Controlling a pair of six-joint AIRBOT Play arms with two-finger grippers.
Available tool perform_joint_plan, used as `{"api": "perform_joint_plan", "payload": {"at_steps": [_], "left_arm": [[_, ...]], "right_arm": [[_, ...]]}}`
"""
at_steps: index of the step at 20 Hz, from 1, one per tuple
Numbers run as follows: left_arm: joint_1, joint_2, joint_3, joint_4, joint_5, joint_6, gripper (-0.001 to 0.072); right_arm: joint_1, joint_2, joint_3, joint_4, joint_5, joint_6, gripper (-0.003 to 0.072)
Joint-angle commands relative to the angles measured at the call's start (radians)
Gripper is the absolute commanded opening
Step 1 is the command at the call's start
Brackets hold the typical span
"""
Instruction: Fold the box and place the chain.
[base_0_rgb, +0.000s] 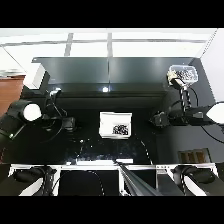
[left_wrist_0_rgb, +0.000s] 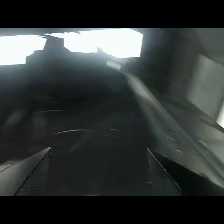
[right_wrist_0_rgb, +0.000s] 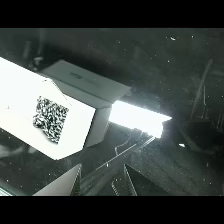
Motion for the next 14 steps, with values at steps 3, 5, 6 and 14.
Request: {"api": "perform_joint_plan", "payload": {"at_steps": [3, 5, 6, 14], "left_arm": [[0.152, -0.013, -0.138, -0.623, 0.119, 1.166, 0.0703], [0.105, -0.022, -0.139, -0.635, 0.156, 1.448, 0.0709], [0.076, -0.026, -0.139, -0.636, 0.179, 1.58, 0.071], [-0.111, -0.224, -0.099, -0.654, 0.289, 1.984, 0.0711]], "right_arm": [[0.0, 0.0, 0.001, 0.003, -0.006, 0.053, 0.0315], [0.0, 0.0, 0.001, 0.003, -0.006, 0.076, 0.0314], [0.0, 0.0, 0.001, 0.003, -0.006, 0.086, 0.0314], [0.0, 0.0, 0.001, 0.003, -0.006, 0.1, 0.0314]]}}
